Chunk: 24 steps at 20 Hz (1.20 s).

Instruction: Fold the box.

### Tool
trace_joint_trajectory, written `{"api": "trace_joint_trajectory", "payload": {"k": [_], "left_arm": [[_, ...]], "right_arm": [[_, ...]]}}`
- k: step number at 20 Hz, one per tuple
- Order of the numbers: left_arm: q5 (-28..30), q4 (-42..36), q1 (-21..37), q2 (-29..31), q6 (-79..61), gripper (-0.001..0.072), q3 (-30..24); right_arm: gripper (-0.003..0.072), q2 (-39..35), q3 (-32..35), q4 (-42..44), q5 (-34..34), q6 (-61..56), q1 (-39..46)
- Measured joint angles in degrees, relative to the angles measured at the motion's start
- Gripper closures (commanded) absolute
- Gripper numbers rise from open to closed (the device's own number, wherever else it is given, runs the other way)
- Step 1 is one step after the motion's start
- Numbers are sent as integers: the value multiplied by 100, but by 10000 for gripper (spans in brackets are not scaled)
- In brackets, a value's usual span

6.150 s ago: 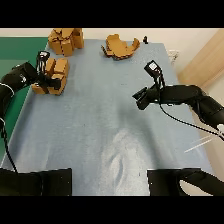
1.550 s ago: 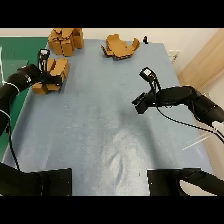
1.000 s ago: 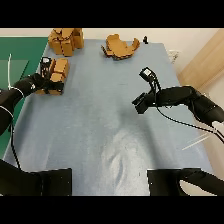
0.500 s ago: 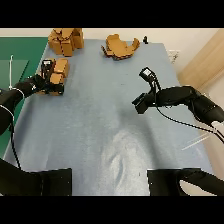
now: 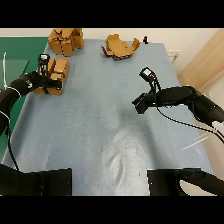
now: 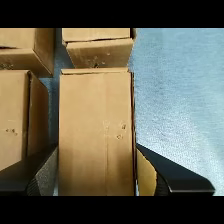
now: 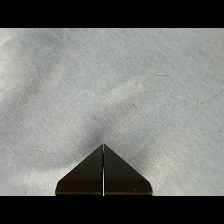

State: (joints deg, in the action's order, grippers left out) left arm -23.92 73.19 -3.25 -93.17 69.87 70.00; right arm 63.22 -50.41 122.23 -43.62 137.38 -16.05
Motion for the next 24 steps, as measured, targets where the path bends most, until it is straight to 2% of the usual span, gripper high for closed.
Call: {"api": "trace_joint_trajectory", "payload": {"k": [4,7,11,13,16,18,21,24], "left_arm": [[20,2,0,120,0,25,-2],[-87,4,0,459,0,26,13],[-1174,-210,0,1281,-144,26,7],[-1882,-911,2,1742,-859,25,-168],[-3047,-2798,0,2409,-2800,26,-702],[-3661,-3783,0,2734,-3654,26,-1040],[-4315,-4478,0,3036,-4164,26,-1460],[-4673,-4721,-94,3171,-4310,26,-1681]], "right_arm": [[683,0,0,0,-13,0,0],[683,0,0,0,-42,0,-2],[683,0,0,4,-153,-2,0],[683,0,0,7,-195,0,0],[683,0,-2,9,-234,-2,-2],[683,0,0,9,-256,0,0],[683,0,0,9,-271,0,0],[683,0,0,7,-278,0,0]]}}
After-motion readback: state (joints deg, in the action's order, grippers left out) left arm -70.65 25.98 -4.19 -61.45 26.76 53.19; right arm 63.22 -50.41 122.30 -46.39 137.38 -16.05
